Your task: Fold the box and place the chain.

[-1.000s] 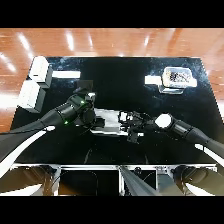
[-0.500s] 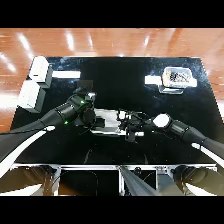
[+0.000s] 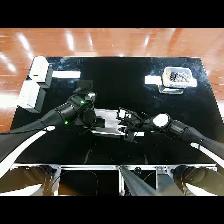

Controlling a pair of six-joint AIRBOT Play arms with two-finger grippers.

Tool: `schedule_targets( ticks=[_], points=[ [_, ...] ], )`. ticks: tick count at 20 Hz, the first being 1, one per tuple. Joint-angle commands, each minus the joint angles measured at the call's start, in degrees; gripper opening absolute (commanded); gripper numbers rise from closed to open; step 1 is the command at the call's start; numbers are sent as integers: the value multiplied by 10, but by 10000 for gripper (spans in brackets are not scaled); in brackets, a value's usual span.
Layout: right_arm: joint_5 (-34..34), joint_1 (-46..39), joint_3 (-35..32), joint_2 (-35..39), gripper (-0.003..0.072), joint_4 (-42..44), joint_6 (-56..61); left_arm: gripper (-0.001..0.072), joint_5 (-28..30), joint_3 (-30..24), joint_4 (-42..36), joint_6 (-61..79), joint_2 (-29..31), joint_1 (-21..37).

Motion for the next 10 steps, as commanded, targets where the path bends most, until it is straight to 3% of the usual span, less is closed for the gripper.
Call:
schedule_targets(
  ticks=[1,4,6,10],
  points=[
    [0,0,0,0,298,1,0,23,0,0,0,0,0,0],
    [0,0,0,0,295,1,0,23,0,0,0,0,0,0],
    [1,0,0,0,130,2,0,23,0,0,0,0,0,0],
    [-4,0,0,0,113,7,0,23,0,0,0,0,0,0]
  ],
)
